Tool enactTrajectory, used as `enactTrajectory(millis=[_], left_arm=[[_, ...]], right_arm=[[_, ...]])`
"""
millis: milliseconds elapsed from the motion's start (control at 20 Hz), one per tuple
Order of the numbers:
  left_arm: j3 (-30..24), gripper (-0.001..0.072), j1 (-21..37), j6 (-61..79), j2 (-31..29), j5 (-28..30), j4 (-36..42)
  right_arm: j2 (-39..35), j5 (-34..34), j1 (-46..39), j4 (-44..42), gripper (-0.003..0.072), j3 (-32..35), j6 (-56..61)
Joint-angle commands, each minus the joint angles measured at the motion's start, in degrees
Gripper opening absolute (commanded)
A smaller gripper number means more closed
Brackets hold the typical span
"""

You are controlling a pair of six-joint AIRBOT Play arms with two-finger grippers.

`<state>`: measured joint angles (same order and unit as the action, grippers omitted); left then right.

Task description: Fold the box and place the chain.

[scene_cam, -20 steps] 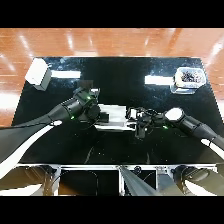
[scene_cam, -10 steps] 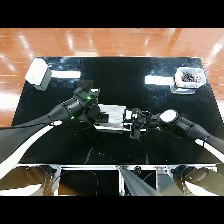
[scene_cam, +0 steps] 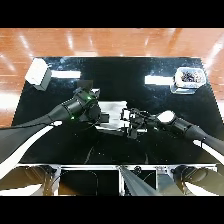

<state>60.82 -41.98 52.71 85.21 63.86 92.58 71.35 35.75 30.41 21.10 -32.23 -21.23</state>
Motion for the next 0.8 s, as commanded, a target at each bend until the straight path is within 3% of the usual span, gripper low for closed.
enactTrajectory(millis=[0, 50, 100, 150, 250, 300, 350, 500, 600, 650, 750], left_arm=[[-0.02, 0.0016, 0.00, -0.09, 0.04, 0.24, -0.11], [-0.02, 0.0016, 0.00, -0.09, 0.04, 0.22, -0.09], [-0.02, 0.0016, 0.00, -0.09, 0.04, 0.22, -0.11], [-0.02, 0.0016, 0.00, -0.09, 0.04, 0.22, -0.11], [-0.02, 0.0016, 0.00, -0.09, 0.04, 0.22, -0.11], [-0.02, 0.0016, 0.00, -0.09, 0.04, 0.22, -0.11], [-0.02, 0.0016, 0.00, -0.09, 0.04, 0.22, -0.11], [-0.02, 0.0016, 0.00, -0.11, 0.04, 0.20, -0.11], [-0.02, 0.0016, 0.00, -0.11, 0.04, 0.20, -0.13], [-0.02, 0.0016, 0.00, -0.13, 0.04, 0.17, -0.13], [-0.02, 0.0016, 0.00, -0.24, 0.04, 0.20, -0.13]], right_arm=[[0.04, -0.48, 0.07, -0.11, 0.0500, -0.02, 0.22], [0.04, -0.46, 0.07, -0.11, 0.0499, -0.02, 0.20], [0.04, -0.44, 0.07, -0.11, 0.0396, -0.02, 0.22], [0.04, -0.44, 0.07, -0.11, 0.0339, -0.02, 0.20], [0.04, -0.46, 0.07, -0.11, 0.0346, -0.02, 0.22], [0.04, -0.50, 0.07, -0.11, 0.0488, -0.02, 0.20], [0.04, -0.74, 0.07, -0.11, 0.0565, -0.02, 0.22], [0.04, -0.96, 0.04, -0.09, 0.0552, -0.02, 0.22], [0.04, -0.90, 0.04, -0.07, 0.0173, -0.02, 0.22], [0.04, -0.92, 0.04, -0.09, 0.0119, -0.02, 0.22], [0.02, -0.90, 0.04, -0.11, 0.0126, -0.02, 0.24]])
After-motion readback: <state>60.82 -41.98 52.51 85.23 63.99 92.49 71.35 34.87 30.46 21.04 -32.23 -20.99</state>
